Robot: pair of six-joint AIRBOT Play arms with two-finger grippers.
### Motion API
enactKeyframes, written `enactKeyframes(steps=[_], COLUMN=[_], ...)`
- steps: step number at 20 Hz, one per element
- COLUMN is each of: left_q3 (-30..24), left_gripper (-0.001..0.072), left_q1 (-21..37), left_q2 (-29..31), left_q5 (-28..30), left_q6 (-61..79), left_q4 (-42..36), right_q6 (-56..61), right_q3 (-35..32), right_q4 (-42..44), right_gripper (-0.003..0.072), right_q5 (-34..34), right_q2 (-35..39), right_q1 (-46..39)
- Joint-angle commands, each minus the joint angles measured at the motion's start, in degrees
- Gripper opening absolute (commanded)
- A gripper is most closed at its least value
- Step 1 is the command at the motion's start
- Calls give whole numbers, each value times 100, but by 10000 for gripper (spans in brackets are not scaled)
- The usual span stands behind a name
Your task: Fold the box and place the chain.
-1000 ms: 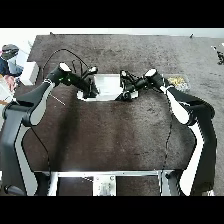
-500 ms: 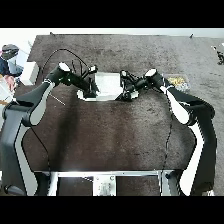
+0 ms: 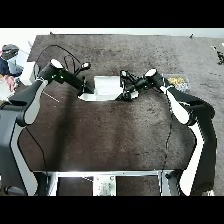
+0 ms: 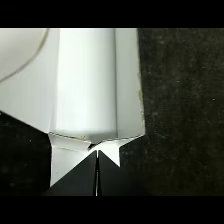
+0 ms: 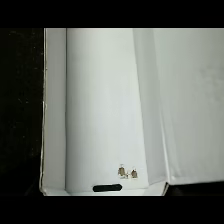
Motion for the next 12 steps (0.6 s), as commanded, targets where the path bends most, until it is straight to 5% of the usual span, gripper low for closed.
enactKeyframes(steps=[1,7,12], left_q3=[42,39,-549], left_gripper=[9,5,4], left_q1=[35,122,839], left_q2=[221,1314,1803], left_q5=[-240,1578,1471], left_q6=[-199,-2647,-4124], left_q4=[28,389,365], right_q6=[0,0,0], right_q3=[2,2,2], right_q4=[0,0,0], right_gripper=[451,451,451], right_q5=[7,9,7], right_q2=[-2,-2,-2], right_q1=[2,2,2])
